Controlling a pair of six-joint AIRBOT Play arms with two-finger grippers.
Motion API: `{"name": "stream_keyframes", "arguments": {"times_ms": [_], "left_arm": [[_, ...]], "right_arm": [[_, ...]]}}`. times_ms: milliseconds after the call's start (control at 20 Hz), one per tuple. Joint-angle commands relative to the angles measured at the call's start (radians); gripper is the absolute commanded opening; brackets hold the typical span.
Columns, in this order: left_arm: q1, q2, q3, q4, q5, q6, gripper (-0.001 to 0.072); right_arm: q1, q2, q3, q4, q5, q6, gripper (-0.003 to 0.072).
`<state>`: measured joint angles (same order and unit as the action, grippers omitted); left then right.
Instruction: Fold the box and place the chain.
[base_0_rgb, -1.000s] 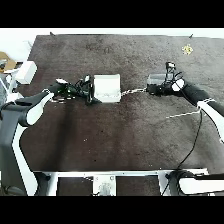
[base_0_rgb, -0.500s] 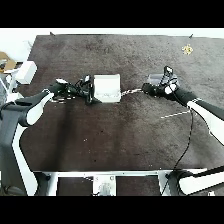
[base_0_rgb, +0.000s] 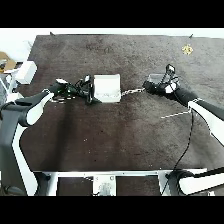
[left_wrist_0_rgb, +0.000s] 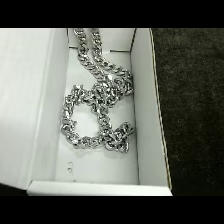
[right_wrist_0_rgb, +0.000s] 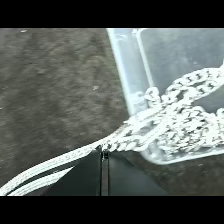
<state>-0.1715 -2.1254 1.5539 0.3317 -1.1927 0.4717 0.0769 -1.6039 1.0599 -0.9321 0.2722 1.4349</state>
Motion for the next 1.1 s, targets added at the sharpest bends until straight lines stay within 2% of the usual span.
{"name": "stream_keyframes", "arguments": {"times_ms": [0,200,400,550,650,900,1050], "left_arm": [[0.000,0.001,0.000,0.000,0.000,0.000,0.0275],[0.000,0.001,0.000,0.000,0.000,0.000,0.0275],[0.000,0.001,0.000,0.000,0.000,0.000,0.0275],[0.000,0.001,0.000,0.000,0.000,0.000,0.0275],[0.000,0.001,0.000,0.000,0.000,0.000,0.0275],[0.000,0.001,0.000,0.000,0.000,0.000,0.0275],[0.000,0.001,0.000,0.000,0.000,0.000,0.0275]], "right_arm": [[0.029,0.089,0.000,-0.006,0.048,-0.008,0.0004],[0.162,0.288,0.018,-0.006,0.009,-0.069,0.0004],[0.351,0.422,0.149,-0.007,-0.102,-0.200,0.0004],[0.465,0.422,0.255,-0.037,-0.133,-0.256,0.0004],[0.516,0.405,0.269,-0.077,-0.172,-0.257,0.0004],[0.518,0.285,0.242,-0.078,-0.046,-0.185,0.0004],[0.518,0.218,0.153,-0.076,-0.056,-0.153,0.0003]]}}
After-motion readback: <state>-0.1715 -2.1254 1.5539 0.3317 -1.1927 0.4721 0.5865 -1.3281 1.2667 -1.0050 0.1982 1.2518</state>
